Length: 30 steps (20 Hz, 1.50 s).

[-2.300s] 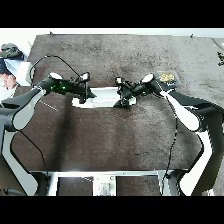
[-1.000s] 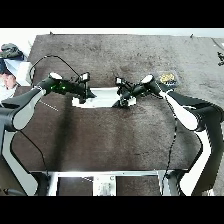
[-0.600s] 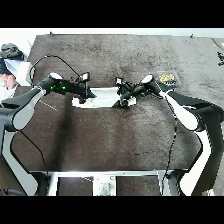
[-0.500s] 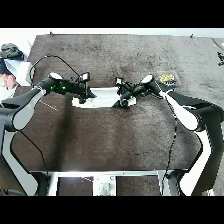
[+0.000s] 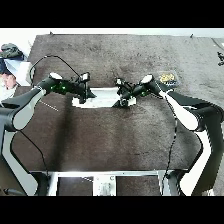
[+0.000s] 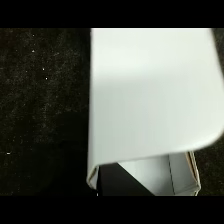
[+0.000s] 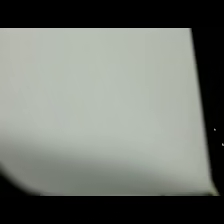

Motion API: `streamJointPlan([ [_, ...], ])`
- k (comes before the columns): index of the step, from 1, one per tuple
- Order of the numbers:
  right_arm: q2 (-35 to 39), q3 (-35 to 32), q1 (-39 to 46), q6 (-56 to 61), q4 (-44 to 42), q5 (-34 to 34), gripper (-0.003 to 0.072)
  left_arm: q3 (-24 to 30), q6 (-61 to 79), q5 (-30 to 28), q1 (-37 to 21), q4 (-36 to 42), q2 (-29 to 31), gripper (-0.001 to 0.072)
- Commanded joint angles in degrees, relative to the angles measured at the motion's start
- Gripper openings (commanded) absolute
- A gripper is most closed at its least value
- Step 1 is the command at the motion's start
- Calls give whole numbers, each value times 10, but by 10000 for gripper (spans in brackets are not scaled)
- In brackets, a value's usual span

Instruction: Fold the box and place the chain.

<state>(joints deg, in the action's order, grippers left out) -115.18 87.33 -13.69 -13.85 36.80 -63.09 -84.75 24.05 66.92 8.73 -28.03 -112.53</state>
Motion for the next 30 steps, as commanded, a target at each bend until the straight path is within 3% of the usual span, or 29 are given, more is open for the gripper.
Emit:
streamJointPlan([
  [1, 1, 0, 1, -1, 9, 10, 438, 0, 0, 0, 0, 0, 0, 13],
  [17, 1, 0, 1, -1, 9, 10, 438, 0, 2, -2, 0, 4, 0, 14],
  [18, 1, 0, 1, 0, 9, 10, 438, 0, 2, -4, 0, 4, 0, 104],
  [19, 1, 0, 1, -1, 9, 10, 438, 0, 1, -3, 0, 4, 0, 340],
  [25, 0, 0, 1, 0, 9, 10, 438, -1, -37, 12, -10, 1, 16, 356],
  [26, 1, 0, 1, 0, 9, 10, 438, -1, -52, 20, -17, -3, 24, 407],
  [27, 0, 0, 1, 0, 9, 10, 438, -1, -63, 35, -28, -2, 33, 556],
  [30, 1, 0, 1, 0, 8, 10, 438, -1, -77, 90, -64, 0, 65, 567],
])
